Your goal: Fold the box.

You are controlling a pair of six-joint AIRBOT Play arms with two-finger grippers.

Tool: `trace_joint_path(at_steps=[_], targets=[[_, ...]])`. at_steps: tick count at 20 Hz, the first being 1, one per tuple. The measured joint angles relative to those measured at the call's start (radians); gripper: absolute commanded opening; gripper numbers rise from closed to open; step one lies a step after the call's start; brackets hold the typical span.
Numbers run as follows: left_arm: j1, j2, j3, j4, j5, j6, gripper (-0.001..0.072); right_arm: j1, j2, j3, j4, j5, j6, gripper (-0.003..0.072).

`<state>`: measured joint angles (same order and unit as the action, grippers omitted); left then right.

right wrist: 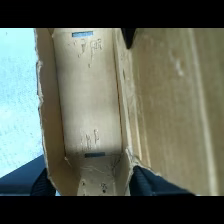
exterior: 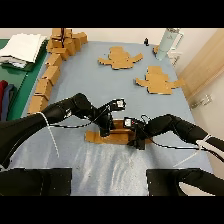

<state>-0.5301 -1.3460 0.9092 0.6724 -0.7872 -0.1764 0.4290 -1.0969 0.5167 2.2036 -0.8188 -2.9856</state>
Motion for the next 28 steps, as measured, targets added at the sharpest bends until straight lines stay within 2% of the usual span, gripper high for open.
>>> trace_joint_path(at_steps=[18, 19, 20, 21, 23, 25, 28], targets=[[0.0, 0.0, 0.0, -0.024, 0.019, 0.0, 0.0018, 0.0, 0.0, 0.0, -0.001, -0.002, 0.0, 0.0574], [0.0, 0.0, 0.0, -0.025, 0.012, 0.001, 0.0176, 0.0, 0.0, 0.0, -0.001, -0.002, 0.0, 0.0574], [0.0, 0.0, 0.0, -0.027, 0.008, 0.0, 0.0417, 0.0, 0.0, 0.0, -0.001, -0.005, 0.0, 0.0574], [0.0, 0.001, 0.0, -0.026, 0.005, -0.002, 0.045, 0.0, 0.0, 0.0, -0.001, -0.008, 0.0, 0.0574], [0.001, 0.011, 0.0, -0.025, -0.005, -0.013, 0.0457, 0.001, 0.0, 0.0, -0.001, -0.008, 0.0, 0.0575], [0.001, 0.034, 0.001, -0.008, -0.013, -0.042, 0.0677, 0.001, 0.0, 0.0, -0.001, -0.007, 0.0, 0.058], [0.001, 0.092, 0.001, 0.108, -0.021, -0.204, 0.0679, 0.001, 0.0, 0.0, -0.001, -0.006, 0.0, 0.0581]])
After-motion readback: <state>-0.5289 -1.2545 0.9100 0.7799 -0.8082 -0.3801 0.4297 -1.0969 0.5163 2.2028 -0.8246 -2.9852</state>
